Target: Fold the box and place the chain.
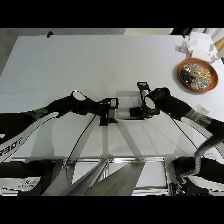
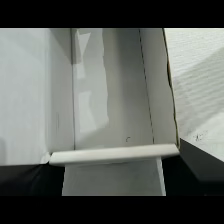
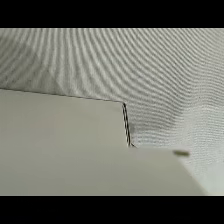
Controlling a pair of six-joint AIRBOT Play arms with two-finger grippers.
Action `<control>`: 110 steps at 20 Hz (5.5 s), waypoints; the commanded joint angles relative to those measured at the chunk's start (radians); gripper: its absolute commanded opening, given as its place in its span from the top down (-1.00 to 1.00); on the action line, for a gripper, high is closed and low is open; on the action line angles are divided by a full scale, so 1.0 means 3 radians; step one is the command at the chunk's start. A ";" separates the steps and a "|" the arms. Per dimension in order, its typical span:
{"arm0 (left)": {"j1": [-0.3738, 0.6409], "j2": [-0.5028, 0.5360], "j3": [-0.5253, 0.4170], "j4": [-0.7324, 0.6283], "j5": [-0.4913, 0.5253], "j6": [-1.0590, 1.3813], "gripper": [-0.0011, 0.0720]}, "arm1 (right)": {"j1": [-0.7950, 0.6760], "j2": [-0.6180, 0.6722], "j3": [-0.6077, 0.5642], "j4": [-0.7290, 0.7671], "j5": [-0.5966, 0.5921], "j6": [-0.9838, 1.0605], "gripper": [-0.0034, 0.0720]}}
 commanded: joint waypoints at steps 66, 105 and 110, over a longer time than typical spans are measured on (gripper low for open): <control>-0.0001 0.0003 0.0003 0.0006 -0.0025 0.0003 0.78 | -0.0668 0.1288 -0.0223 -0.0183 0.0028 -0.1133 -0.01; -0.0001 0.0003 0.0003 0.0006 -0.0024 0.0003 0.78 | -0.2894 -0.1478 0.2276 0.0230 0.0008 -0.1815 0.49; -0.0001 0.0003 0.0003 0.0006 -0.0024 0.0003 0.78 | -0.2894 -0.1478 0.2276 0.0225 -0.0005 -0.1816 0.70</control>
